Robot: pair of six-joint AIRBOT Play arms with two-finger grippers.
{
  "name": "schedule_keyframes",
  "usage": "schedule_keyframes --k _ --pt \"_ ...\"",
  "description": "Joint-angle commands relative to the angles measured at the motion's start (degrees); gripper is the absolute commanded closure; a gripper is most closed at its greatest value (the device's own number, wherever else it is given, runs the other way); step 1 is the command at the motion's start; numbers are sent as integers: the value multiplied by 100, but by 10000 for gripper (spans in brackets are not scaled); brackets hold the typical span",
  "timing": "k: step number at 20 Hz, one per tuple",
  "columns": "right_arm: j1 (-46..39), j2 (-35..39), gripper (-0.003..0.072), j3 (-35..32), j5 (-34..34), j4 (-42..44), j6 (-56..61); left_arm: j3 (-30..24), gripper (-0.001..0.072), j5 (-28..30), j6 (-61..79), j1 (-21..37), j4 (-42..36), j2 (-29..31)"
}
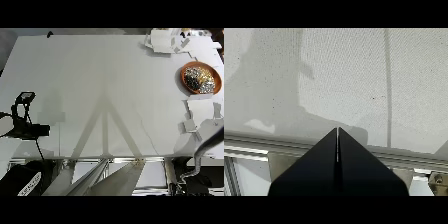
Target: Fold the box and place the chain.
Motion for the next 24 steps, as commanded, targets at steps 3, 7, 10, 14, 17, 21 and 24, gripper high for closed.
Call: schedule_keyframes --k 3,7,10,14,17,21,24 --pt "166 -98 613 4 688 597 -479 -2 702 0 2 4 0 4" --pt "664 144 664 2 1429 1121 -485 -2 702 0 2 4 0 4" --pt "1235 748 666 -22 1589 2149 -474 -2 702 0 2 4 0 4" --pt "2369 1963 666 -920 1394 3082 -516 -2 702 0 2 4 0 4" --pt "3292 3034 666 -2085 820 3510 -492 -2 702 0 2 4 0 4" --pt "4498 4535 666 -3794 -461 4417 -291 -2 702 2 2 4 2 4" --pt "5366 5292 666 -4669 -1316 4365 358 -2 702 0 2 4 0 4"
